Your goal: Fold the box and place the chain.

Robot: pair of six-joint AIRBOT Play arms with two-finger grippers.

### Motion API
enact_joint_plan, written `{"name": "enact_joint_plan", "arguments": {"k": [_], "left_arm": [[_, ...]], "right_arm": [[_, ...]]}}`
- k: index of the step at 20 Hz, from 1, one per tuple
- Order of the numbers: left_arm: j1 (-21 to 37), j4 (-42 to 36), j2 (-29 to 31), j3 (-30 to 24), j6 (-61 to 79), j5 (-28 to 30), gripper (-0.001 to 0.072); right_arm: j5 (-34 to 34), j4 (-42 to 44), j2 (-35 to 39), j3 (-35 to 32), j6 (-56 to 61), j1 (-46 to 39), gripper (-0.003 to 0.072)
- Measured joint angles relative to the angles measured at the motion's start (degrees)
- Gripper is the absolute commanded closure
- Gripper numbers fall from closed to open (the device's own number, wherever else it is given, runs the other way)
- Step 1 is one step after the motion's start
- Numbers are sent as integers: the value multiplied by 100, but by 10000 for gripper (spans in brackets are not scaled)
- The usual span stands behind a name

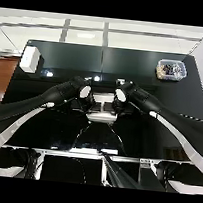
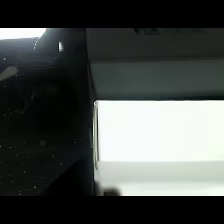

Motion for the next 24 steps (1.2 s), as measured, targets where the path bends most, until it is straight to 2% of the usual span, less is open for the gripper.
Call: {"name": "enact_joint_plan", "arguments": {"k": [3, 4, 5, 9, 13, 16, 17, 18, 19, 22, 24], "left_arm": [[0, 0, 0, 0, 0, 0, 684], [0, 0, -2, 0, 0, 0, 684], [0, 0, 0, 0, -2, -2, 684], [0, 0, 0, 0, 0, -2, 685], [0, 0, 0, 0, 0, -2, 685], [0, 0, 0, 0, -2, -2, 684], [0, 0, -2, 0, -2, -4, 684], [0, 0, 0, 0, -2, -2, 684], [0, 0, 0, 0, -2, -2, 684], [0, 0, 0, 2, -2, -2, 684], [0, 2, 0, 0, -2, -2, 684]], "right_arm": [[4, -2, -4, 2, -2, 4, 661], [7, 4, -2, 2, -2, -2, 451], [15, 35, 13, 15, -2, -7, 295], [251, 52, 160, 280, -402, -90, 297], [870, 2, 820, 754, -1307, -350, 297], [999, -1147, 1364, 905, -1735, -802, 296], [918, -1611, 1453, 909, -1805, -1021, 293], [678, -2024, 1508, 870, -1875, -1318, 50], [356, -2271, 1523, 815, -1904, -1628, -23], [-835, -2151, 1189, 785, -1980, -2717, -18], [-1394, -1853, 640, 1117, -2002, -3344, -18]]}}
